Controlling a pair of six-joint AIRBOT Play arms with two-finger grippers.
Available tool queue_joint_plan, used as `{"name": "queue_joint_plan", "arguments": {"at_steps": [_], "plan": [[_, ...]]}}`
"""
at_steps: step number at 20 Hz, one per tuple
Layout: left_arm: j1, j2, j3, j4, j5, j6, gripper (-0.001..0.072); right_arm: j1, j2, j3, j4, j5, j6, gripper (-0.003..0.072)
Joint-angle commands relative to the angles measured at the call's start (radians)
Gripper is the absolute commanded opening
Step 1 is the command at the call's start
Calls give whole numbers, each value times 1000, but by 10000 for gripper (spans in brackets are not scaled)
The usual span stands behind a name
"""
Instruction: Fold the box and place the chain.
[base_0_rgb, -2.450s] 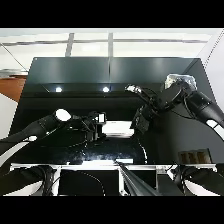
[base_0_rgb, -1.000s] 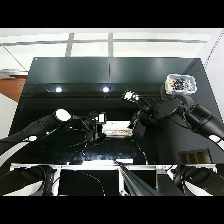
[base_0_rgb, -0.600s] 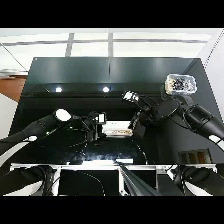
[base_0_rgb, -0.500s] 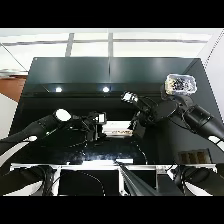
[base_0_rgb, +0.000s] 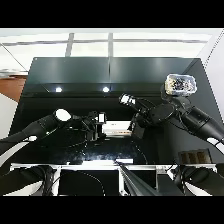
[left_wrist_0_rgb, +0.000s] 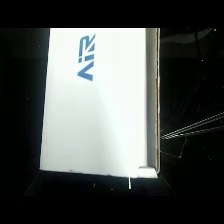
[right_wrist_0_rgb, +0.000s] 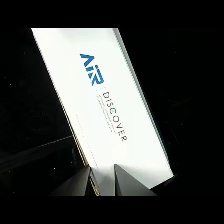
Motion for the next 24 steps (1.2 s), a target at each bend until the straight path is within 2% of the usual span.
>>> {"name": "queue_joint_plan", "arguments": {"at_steps": [1,5,7,24], "plan": [[-1,-1,0,0,0,2,351,4,0,0,-2,6,5,143],[-1,-1,0,0,0,2,351,4,0,0,-2,6,5,144],[-1,-1,0,0,0,2,350,4,0,0,-6,9,12,206],[-1,-1,0,0,0,2,351,23,-2,-16,-22,14,45,201]]}}
